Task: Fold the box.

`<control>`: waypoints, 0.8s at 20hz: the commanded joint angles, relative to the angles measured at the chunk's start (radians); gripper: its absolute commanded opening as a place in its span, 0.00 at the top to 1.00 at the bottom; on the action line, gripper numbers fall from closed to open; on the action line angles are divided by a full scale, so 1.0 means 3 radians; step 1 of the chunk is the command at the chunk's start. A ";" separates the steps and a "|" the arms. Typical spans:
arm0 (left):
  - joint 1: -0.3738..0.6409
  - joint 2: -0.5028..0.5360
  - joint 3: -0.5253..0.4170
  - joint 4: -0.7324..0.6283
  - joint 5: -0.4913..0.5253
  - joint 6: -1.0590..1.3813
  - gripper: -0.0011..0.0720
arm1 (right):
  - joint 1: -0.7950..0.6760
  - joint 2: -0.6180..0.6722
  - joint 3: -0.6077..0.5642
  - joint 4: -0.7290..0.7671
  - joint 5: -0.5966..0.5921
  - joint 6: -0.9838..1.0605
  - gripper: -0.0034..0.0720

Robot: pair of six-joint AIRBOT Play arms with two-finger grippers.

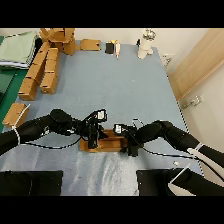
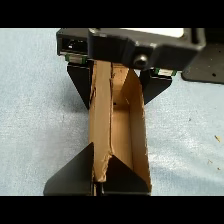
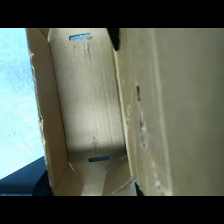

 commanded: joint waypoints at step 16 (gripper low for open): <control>0.0005 0.0004 0.0004 0.0226 0.0072 -0.0511 0.97 | 0.0000 -0.0003 -0.0001 -0.0003 -0.0009 0.0001 0.18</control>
